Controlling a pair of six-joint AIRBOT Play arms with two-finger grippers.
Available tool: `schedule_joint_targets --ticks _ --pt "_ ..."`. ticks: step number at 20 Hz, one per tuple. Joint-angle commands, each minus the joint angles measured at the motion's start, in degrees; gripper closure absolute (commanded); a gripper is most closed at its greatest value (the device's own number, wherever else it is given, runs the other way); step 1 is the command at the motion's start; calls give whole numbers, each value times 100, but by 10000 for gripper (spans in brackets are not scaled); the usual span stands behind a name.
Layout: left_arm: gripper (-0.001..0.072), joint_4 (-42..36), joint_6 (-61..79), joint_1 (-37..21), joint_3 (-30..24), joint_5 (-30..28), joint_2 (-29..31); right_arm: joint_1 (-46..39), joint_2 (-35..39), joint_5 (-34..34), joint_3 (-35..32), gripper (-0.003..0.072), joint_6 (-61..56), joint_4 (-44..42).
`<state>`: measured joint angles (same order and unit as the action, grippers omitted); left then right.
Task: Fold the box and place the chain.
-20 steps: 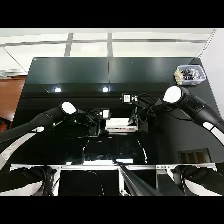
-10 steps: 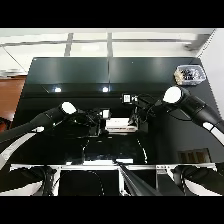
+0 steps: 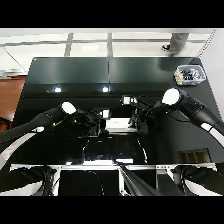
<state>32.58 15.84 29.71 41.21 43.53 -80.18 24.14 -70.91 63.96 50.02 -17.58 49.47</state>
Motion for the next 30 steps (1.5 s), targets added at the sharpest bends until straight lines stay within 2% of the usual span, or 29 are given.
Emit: schedule_joint_targets --ticks 1,7,9,11,12,13,16,19,25,30 --pt "264 2 0 2 2 0 -2 4 -9 -103 -186 475 0 11" --pt "264 2 2 2 2 0 -2 -13 273 -98 -289 477 -424 -46" --pt "264 2 0 2 2 0 -2 -133 573 -46 -291 487 -1139 -46" --pt "264 2 0 2 2 0 -2 -350 713 247 -293 488 -2457 -131" --pt "264 2 0 2 2 0 -2 -439 708 420 -321 523 -3134 -162" --pt "264 2 2 2 2 0 -2 -476 708 485 -404 680 -3491 -267" --pt "264 2 0 2 2 0 -2 -461 595 39 -789 682 -3425 -1716" --pt "264 2 0 2 2 0 -2 -457 282 -417 -876 683 -3425 -2361" --pt "264 2 0 2 2 0 -2 -457 -334 -511 -876 682 -3429 -2380" --pt "264 2 0 2 2 0 -2 -389 -616 -511 -876 680 -3622 -1858"
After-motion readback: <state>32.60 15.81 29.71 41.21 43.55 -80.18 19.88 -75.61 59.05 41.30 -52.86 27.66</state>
